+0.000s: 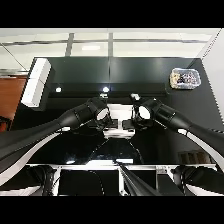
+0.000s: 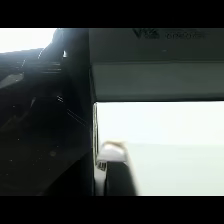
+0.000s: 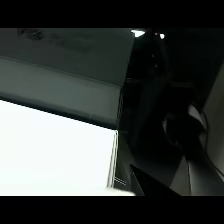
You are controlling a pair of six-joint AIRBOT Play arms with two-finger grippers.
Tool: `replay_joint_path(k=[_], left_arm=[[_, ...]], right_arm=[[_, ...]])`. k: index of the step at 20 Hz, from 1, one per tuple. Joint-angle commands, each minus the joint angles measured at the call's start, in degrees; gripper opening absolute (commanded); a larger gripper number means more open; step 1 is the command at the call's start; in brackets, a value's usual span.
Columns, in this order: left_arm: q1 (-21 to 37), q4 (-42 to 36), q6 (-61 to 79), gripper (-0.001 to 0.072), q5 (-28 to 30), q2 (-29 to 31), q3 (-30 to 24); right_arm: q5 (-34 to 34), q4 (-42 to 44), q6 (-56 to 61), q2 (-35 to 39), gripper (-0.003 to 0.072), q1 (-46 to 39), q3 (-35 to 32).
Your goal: Fold the box and place the chain.
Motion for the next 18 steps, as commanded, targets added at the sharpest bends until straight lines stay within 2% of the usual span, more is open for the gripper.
replay_joint_path(k=[1,3,10,11,12,18], left_arm=[[0.0,0.0,0.0,0.0026,0.0,0.0,0.0],[0.0,0.0,0.0,0.0026,0.0,0.0,0.0],[0.0,0.0,0.0,0.0026,0.0,0.0,0.0],[0.0,0.0,0.0,0.0026,0.0,0.0,0.0],[0.0,0.0,0.0,0.0026,0.0,0.0,0.0],[0.0,0.0,0.0,0.0026,-0.1,0.0,0.0]], right_arm=[[2.2,-3.4,4.6,-0.9,0.0349,0.7,1.3],[3.2,-4.2,7.1,-0.9,0.0231,0.7,1.3],[3.2,-3.1,9.3,-0.9,0.0232,0.7,1.3],[3.2,-2.6,9.2,-0.9,0.0045,0.7,1.3],[2.9,-2.1,9.2,-1.0,0.0017,0.7,1.3],[1.9,-0.9,9.4,-1.0,0.0019,0.7,1.3]])
